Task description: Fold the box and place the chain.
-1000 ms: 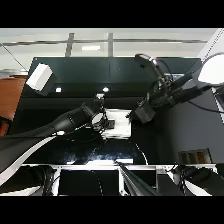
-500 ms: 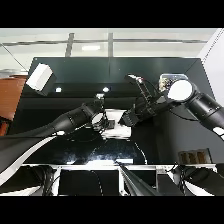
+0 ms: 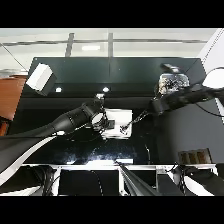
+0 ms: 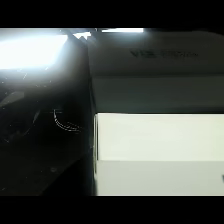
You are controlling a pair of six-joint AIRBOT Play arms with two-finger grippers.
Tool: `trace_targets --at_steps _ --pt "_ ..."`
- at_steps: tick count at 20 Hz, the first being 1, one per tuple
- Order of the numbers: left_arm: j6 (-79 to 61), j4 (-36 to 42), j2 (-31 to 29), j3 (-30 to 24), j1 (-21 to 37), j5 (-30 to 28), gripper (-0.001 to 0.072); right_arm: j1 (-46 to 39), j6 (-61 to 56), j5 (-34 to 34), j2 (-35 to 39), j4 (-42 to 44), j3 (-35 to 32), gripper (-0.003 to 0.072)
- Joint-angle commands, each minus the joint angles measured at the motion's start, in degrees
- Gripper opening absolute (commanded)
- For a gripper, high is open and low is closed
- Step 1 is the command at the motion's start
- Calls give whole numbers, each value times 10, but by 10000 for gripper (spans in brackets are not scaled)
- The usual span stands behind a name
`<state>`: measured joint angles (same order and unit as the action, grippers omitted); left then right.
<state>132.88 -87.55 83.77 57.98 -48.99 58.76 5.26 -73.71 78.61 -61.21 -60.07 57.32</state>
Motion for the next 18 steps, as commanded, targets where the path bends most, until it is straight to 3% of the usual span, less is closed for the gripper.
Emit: trace_targets --at_steps 1,2,5,8,16,17,18 --pt "0 0 0 0 0 -1 30 -107 -77 -143 10 -106 -60 599" --pt "0 0 0 0 0 0 30 -115 -80 -209 4 -103 -91 700" --pt "0 0 0 0 0 -1 30 -106 -76 -320 -59 -77 -109 698" --pt "0 0 0 0 0 -1 30 -89 -178 -451 -106 -76 -107 697" --pt "0 0 1 0 1 -13 30 -23 -280 -480 -233 -75 -16 687" --pt "0 0 1 0 1 -13 30 -22 -299 -480 -240 -74 -13 661" --pt "0 0 1 0 1 -13 30 -22 -307 -478 -244 -74 -12 546"
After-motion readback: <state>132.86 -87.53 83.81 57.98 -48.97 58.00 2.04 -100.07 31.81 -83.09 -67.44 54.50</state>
